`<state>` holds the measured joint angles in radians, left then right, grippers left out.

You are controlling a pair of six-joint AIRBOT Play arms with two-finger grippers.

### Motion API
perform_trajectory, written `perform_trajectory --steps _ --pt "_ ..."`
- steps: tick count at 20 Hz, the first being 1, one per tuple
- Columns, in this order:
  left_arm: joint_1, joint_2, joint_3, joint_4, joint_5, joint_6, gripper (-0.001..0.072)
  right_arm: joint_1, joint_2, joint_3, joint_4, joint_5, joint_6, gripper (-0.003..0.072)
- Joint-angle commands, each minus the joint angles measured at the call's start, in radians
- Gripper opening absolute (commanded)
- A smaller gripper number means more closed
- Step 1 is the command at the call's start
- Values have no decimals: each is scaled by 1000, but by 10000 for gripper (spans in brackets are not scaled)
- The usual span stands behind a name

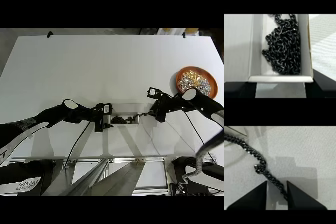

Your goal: Fold the box and place the chain.

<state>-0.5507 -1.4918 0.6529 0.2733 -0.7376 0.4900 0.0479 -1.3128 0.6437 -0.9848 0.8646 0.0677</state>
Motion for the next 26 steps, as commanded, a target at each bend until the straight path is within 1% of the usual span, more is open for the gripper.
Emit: perform_trajectory --steps 1,3,4,6,8,11,14,16,19,21,23,26 --pt "0 0 0 0 1 0 389 1 -14 -1 -15 -13 3 145" --pt "0 0 0 0 1 0 389 1 -13 -1 -18 0 3 31" --pt "0 0 0 0 0 0 389 1 -10 -1 -24 15 3 17" --pt "0 0 0 0 0 0 389 1 19 -1 -63 26 8 16" --pt "0 0 0 0 1 0 389 1 84 -1 -88 37 17 16" --pt "0 0 0 0 0 0 389 1 220 -1 -87 52 85 16" --pt "0 0 0 0 1 0 389 1 353 -1 -68 104 144 16" --pt "0 0 0 0 0 0 389 1 429 -1 -1 149 153 16" --pt "0 0 0 0 0 0 389 6 510 -1 172 229 153 16" --pt "0 0 0 0 1 0 389 57 535 -1 251 267 152 16" --pt "0 0 0 0 1 0 389 145 534 -1 269 270 152 16" --pt "0 0 0 0 0 0 389 269 533 -1 267 167 153 16"
